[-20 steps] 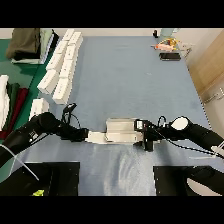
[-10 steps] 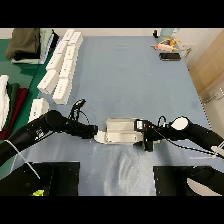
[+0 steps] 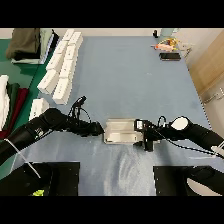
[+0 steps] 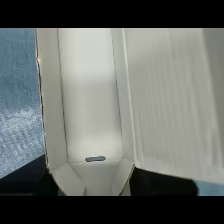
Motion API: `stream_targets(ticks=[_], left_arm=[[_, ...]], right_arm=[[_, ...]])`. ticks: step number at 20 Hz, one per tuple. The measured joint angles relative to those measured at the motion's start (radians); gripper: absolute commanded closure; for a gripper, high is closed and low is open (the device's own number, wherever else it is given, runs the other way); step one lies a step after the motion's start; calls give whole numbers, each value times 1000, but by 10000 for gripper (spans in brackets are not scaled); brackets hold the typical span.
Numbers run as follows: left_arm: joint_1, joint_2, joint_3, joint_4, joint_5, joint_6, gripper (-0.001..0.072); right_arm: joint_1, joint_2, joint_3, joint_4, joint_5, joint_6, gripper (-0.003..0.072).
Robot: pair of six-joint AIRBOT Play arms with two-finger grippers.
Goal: Fold the box.
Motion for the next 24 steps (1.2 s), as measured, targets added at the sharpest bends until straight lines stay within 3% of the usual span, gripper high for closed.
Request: stream_targets(ticks=[12, 19, 24], left_arm=[[-119, -8, 4, -117, 100, 101, 245], [-268, -16, 68, 250, 149, -356, 246], [-364, -110, 176, 479, 92, -652, 246]], right_arm=[[0, 0, 0, 0, 0, 0, 172], [0, 0, 0, 0, 0, 0, 172], [0, 0, 0, 0, 0, 0, 172]])
